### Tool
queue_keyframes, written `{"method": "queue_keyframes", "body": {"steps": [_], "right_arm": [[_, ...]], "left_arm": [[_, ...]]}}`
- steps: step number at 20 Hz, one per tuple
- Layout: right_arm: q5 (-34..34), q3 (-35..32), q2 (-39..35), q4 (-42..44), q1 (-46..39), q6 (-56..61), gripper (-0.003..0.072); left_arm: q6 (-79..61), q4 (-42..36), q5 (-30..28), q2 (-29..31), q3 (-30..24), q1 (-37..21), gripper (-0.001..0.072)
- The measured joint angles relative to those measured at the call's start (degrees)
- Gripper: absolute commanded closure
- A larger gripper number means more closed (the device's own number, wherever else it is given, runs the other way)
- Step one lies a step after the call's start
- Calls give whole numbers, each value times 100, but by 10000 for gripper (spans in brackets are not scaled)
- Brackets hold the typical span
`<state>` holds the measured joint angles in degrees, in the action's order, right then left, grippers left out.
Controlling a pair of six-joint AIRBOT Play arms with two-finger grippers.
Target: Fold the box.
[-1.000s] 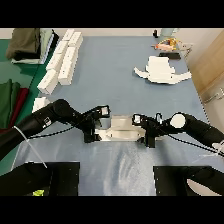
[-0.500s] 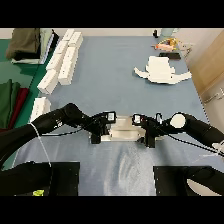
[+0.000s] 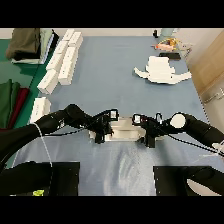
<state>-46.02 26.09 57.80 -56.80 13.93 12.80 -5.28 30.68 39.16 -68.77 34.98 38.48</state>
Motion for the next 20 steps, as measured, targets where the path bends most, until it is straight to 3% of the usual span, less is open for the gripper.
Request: {"method": "queue_keyframes", "body": {"steps": [1, 2, 3, 7, 9, 10, 11, 15, 20], "right_arm": [[0, 0, 0, 0, 0, -2, 179], [0, 0, 0, 0, 2, -2, 180], [0, 0, 0, 0, 0, -2, 180], [-7, 0, 0, -4, 0, -11, 179], [-7, 0, 0, -4, 0, -9, 180], [-4, 0, 0, -4, 0, -9, 180], [-4, 0, 0, -4, 0, -4, 180], [-4, 0, 0, -2, 0, 7, 180], [-2, 0, 0, 0, 0, 7, 180]], "left_arm": [[-4, -61, 2, -17, 0, 33, 666], [-7, -125, 7, -39, 2, 57, 378], [-9, -192, 22, -52, 0, 83, 155], [-7, -328, 2, -81, 0, 127, 155], [-2, -354, 9, -83, -2, 133, 157], [20, -356, 13, -83, -2, 140, 289], [92, -352, 39, -83, -2, 140, 703], [1421, 603, 90, 140, 0, 136, 696], [4382, 2267, 616, 1290, 7, -221, 696]]}}
